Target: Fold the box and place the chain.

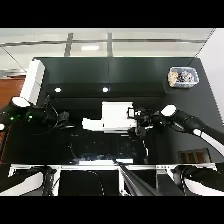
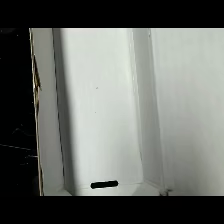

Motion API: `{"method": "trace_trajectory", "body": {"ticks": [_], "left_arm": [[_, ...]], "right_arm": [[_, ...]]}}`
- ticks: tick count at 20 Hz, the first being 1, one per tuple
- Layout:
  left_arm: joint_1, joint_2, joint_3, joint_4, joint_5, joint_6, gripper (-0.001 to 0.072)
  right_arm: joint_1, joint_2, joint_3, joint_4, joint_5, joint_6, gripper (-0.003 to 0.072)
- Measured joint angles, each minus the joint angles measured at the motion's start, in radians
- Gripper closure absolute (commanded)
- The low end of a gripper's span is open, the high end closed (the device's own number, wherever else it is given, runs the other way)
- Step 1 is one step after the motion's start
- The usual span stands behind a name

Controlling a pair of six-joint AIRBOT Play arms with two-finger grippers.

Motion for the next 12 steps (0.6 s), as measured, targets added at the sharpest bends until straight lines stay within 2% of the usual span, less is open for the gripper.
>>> {"method": "trace_trajectory", "body": {"ticks": [6, 10, 11, 12], "left_arm": [[-0.151, -0.123, -0.004, -0.185, 0.110, 0.005, 0.0684], [-0.228, -0.145, 0.042, -0.234, 0.103, 0.063, 0.0679], [-0.236, -0.148, 0.055, -0.237, 0.095, 0.075, 0.0614], [-0.243, -0.149, 0.068, -0.243, 0.080, 0.085, 0.0478]], "right_arm": [[0.000, 0.000, 0.000, 0.000, 0.000, 0.000, 0.0560], [0.000, 0.000, 0.000, 0.000, 0.000, 0.000, 0.0560], [0.000, 0.000, 0.000, 0.000, 0.000, 0.000, 0.0560], [0.000, 0.000, 0.000, 0.000, 0.000, 0.000, 0.0560]]}}
